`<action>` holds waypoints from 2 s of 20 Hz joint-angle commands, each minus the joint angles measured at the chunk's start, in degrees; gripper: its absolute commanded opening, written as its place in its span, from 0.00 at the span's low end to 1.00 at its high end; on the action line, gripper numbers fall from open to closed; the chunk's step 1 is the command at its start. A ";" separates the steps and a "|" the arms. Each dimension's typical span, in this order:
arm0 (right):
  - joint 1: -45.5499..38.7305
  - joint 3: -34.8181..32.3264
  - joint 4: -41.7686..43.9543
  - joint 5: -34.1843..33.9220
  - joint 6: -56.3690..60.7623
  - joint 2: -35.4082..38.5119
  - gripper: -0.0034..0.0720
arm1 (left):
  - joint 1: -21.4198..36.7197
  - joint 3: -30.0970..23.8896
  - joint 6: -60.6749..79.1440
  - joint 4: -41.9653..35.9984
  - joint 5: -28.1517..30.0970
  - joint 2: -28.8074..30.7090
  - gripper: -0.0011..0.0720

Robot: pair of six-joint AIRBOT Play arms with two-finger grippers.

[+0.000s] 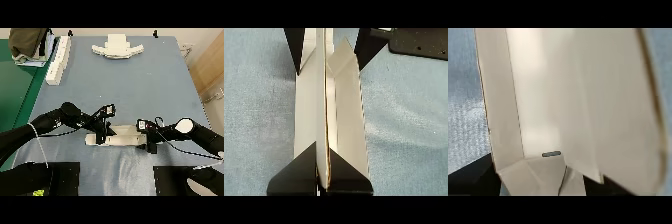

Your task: Fold the box.

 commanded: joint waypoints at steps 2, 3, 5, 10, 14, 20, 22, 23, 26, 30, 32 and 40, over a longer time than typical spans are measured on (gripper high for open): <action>-0.02 0.00 1.92 0.09 -7.80 -0.90 0.98 | 0.02 0.02 0.00 0.02 -0.02 0.04 0.03; -0.02 0.00 2.60 -0.07 -8.63 -1.11 0.95 | 0.02 0.02 0.00 0.02 0.02 0.04 0.03; -0.02 0.00 2.75 -0.02 -8.96 -1.79 0.88 | 0.02 0.02 0.00 0.02 0.00 0.04 0.03; -1.14 -0.04 2.62 0.17 -8.96 -2.58 0.88 | 0.02 0.02 0.00 0.02 0.02 0.04 0.03; -3.13 -0.04 2.97 0.90 -9.03 -2.51 0.81 | 0.02 0.02 0.00 0.02 0.00 0.04 0.03; -3.10 -0.09 4.26 1.27 -10.14 -2.51 0.79 | 0.02 0.02 0.00 0.02 0.00 0.04 0.03; -3.10 -0.11 5.11 1.29 -10.97 -2.54 0.76 | 0.02 0.02 0.00 0.02 0.02 0.04 0.03; -3.10 -0.26 5.25 1.27 -10.99 -2.56 0.76 | 0.02 0.02 0.00 0.02 0.00 0.04 0.03; -3.10 -1.68 6.45 1.09 -11.69 -2.62 0.76 | 0.02 0.02 0.00 0.02 0.02 0.04 0.03; -3.10 -1.77 6.88 0.09 -12.41 -2.84 0.89 | 0.02 0.02 0.00 0.02 0.02 0.04 0.03; -3.10 -1.77 6.86 -0.02 -12.44 -2.86 0.89 | 0.02 0.02 0.00 0.02 0.02 0.04 0.03; -3.10 -1.90 6.56 -1.03 -12.46 -2.86 0.81 | 0.02 0.02 0.00 0.02 0.00 0.04 0.03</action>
